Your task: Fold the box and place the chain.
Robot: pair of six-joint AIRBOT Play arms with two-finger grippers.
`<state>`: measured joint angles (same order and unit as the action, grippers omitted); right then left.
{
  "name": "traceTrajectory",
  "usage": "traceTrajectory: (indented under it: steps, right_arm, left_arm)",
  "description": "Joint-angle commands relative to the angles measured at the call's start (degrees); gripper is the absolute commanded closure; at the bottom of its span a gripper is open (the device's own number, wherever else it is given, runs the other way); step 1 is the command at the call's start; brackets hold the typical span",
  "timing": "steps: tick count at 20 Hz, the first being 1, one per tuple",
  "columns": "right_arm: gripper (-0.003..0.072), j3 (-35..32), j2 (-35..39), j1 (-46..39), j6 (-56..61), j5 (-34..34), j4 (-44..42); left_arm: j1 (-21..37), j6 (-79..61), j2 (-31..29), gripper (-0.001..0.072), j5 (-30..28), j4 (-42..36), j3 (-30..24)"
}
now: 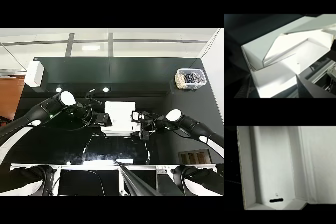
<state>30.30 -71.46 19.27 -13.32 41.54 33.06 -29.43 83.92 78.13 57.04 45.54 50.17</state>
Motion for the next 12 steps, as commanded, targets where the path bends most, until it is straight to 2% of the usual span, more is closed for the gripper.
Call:
traceTrajectory:
  steps: [1, 7, 9, 10, 11, 12]
  right_arm:
    - [0.0527, 0.0, 0.0, 0.0, 0.0, 0.0, 0.0]
    - [0.0527, 0.0, 0.0, 0.0, 0.0, 0.0, 0.0]
    - [0.0527, 0.0, 0.0, 0.0, 0.0, 0.0, 0.0]
    - [0.0527, 0.0, 0.0, 0.0, 0.0, 0.0, 0.0]
    - [0.0527, 0.0, 0.0, 0.0, 0.0, 0.0, 0.0]
    - [0.0527, 0.0, 0.0, 0.0, 0.0, 0.0, 0.0]
  left_arm:
    - [-1.1, 3.6, 0.0, 0.0089, -2.0, 1.2, 0.6]
    - [-3.5, 11.5, 0.0, 0.009, -2.9, 8.4, 2.1]
    - [-4.3, 12.1, 0.0, 0.0091, -2.9, 8.6, 2.6]
    - [-4.6, 12.2, 0.0, 0.0107, -2.9, 8.7, 2.9]
    - [-4.8, 12.2, 0.0, 0.019, -3.0, 8.7, 3.1]
    - [-5.1, 12.3, 0.0, 0.0223, -3.1, 8.7, 3.3]
